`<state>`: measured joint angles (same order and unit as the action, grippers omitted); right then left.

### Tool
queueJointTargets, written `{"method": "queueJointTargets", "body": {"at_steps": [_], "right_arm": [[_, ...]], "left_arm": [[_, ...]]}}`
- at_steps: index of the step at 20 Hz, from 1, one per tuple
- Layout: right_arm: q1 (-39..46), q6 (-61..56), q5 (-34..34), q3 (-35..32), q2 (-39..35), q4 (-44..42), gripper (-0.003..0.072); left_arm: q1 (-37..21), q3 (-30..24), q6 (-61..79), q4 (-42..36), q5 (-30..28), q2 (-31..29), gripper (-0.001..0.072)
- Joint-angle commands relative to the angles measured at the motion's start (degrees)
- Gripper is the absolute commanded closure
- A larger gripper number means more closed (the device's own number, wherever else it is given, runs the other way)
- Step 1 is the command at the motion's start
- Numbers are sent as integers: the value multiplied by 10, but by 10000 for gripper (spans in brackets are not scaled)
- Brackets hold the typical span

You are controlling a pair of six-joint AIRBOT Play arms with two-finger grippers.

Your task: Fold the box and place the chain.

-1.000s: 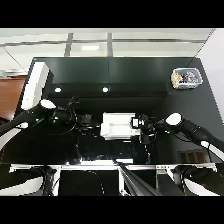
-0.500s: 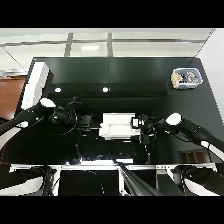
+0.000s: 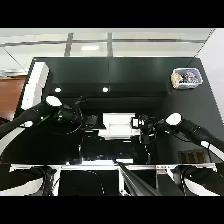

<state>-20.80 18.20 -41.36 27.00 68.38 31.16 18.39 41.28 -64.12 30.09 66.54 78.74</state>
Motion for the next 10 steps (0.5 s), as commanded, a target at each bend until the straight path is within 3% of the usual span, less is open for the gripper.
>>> {"method": "queueJointTargets", "body": {"at_steps": [1,5,6,7,10], "right_arm": [[0,0,0,0,0,0,496],[0,0,0,0,0,0,496],[0,0,0,0,0,0,496],[0,0,0,0,0,0,496],[0,0,0,0,0,0,496]], "left_arm": [[47,34,-123,71,-36,-13,114],[92,62,-213,131,-54,-43,115],[98,64,-217,132,-54,-43,134],[105,65,-219,132,-57,-43,219],[117,65,-247,146,-67,-43,228]]}}
